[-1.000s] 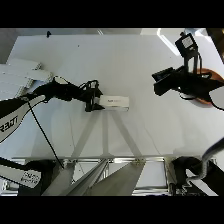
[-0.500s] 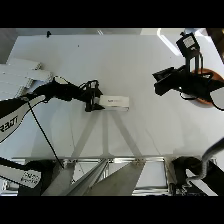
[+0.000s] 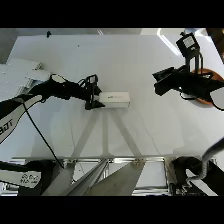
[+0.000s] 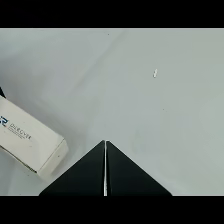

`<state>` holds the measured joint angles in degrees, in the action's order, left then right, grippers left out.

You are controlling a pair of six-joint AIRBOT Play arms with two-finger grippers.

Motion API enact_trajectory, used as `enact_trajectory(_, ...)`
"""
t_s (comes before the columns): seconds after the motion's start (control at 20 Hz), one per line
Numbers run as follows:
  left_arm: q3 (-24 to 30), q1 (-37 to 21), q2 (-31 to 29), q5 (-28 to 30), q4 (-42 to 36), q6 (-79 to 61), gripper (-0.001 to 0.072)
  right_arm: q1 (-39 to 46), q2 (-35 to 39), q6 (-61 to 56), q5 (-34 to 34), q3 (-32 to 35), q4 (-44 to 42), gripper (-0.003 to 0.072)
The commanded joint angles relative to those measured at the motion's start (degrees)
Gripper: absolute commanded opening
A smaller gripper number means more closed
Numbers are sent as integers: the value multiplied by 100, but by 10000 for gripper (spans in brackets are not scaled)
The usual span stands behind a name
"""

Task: Fold the box and place the chain.

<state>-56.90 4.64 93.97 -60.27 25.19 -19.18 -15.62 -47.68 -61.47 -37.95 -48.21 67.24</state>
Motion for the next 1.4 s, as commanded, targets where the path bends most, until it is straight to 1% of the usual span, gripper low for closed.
enact_trajectory(0.0,-2,-24,-400,81,-13,525,4,2,4,0,0,-7,-2,9)
enact_trajectory(0.05,-2,-48,-535,179,-24,734,4,2,4,0,0,-7,-2,9)
enact_trajectory(0.15,-2,-131,-798,575,-26,1104,4,2,4,0,0,-7,-2,9)
enact_trajectory(0.45,-2,-468,-1497,2201,-28,1388,4,2,4,0,0,-7,-2,9)
enact_trajectory(0.7,-2,-866,-1556,3687,-26,2227,5,2,4,0,0,-7,-2,9)
enact_trajectory(0.85,-2,-1228,-1534,4297,-26,2889,5,2,4,0,0,-7,-2,9)
enact_trajectory(0.95,0,-1539,-1414,4531,-26,3305,5,4,4,0,2,-7,-2,9)
enact_trajectory(1.1,0,-1980,-1064,4527,-20,3869,5,2,4,0,0,-7,-2,9)
enact_trajectory(1.25,0,-2286,-614,4518,57,3884,5,2,4,0,0,-7,-2,9)
enact_trajectory(1.35,0,-2391,-306,4411,127,3888,5,2,4,2,0,-7,-2,9)
